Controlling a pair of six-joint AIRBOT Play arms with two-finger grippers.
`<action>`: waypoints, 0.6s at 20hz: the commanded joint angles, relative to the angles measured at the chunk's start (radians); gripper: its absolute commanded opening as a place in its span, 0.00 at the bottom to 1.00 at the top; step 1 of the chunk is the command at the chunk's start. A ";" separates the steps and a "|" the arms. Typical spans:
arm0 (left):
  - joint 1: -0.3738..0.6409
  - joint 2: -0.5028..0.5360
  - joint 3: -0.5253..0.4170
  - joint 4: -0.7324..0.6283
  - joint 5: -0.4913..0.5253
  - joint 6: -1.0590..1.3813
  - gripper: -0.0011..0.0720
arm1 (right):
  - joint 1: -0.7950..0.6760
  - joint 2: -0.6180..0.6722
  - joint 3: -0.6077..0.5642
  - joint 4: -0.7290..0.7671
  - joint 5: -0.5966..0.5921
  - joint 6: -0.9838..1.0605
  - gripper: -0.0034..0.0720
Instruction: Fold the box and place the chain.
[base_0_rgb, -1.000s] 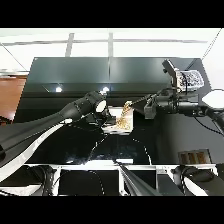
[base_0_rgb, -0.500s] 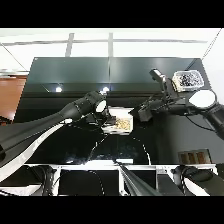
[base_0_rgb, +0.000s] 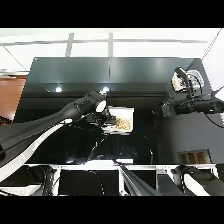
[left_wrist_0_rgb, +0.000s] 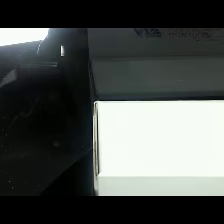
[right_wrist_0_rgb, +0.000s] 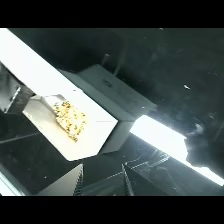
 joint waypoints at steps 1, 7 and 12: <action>0.003 0.000 0.001 -0.001 0.000 -0.005 0.05 | -0.025 0.002 -0.001 -0.020 0.000 0.005 0.43; 0.020 0.084 0.001 0.006 -0.017 -0.060 0.87 | -0.025 0.002 -0.001 -0.025 -0.002 -0.006 0.43; 0.013 0.295 -0.047 0.200 -0.061 0.060 0.87 | -0.025 0.002 -0.001 -0.025 -0.020 -0.005 0.43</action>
